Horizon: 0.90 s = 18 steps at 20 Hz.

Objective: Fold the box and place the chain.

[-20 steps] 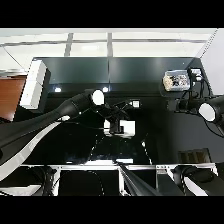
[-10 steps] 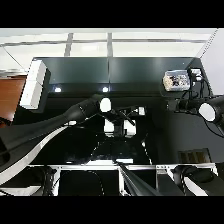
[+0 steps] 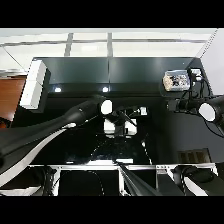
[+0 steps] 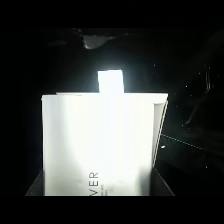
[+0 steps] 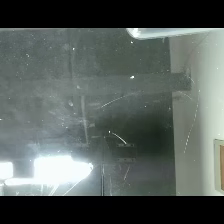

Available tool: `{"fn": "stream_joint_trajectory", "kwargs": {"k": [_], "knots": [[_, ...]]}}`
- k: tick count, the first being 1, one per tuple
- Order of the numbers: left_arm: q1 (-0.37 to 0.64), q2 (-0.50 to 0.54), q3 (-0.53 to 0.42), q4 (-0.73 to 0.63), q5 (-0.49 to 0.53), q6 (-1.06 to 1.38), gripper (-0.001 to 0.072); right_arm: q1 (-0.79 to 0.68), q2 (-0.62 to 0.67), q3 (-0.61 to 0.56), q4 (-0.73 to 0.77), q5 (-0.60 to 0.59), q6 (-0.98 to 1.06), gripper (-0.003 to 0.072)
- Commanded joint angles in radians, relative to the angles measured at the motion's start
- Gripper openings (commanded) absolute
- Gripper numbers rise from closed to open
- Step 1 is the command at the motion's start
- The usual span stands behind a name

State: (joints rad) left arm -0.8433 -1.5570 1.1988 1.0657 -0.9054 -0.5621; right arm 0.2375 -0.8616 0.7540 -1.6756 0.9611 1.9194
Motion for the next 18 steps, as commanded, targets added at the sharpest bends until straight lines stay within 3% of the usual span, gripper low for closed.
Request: {"fn": "stream_joint_trajectory", "kwargs": {"k": [1, 6, 10, 14, 18], "knots": [[0.053, 0.132, 0.002, 0.084, -0.039, -0.098, 0.0154, 0.000, 0.001, 0.000, 0.000, 0.001, 0.000, 0.0013], [0.284, 0.426, 0.002, 0.284, -0.158, -0.391, 0.0159, 0.000, 0.001, 0.000, 0.001, 0.000, 0.000, 0.0013], [0.530, 0.609, 0.002, 0.467, -0.256, -0.666, 0.0159, 0.000, 0.001, 0.000, 0.003, 0.000, 0.000, 0.0013], [0.811, 0.681, -0.012, 0.470, -0.349, -0.706, 0.0159, 0.000, 0.001, 0.000, 0.004, 0.000, 0.001, 0.0013], [1.041, 0.680, -0.159, 0.471, -0.351, -0.767, 0.0160, 0.000, 0.001, 0.000, 0.003, -0.002, 0.000, 0.0013]]}}
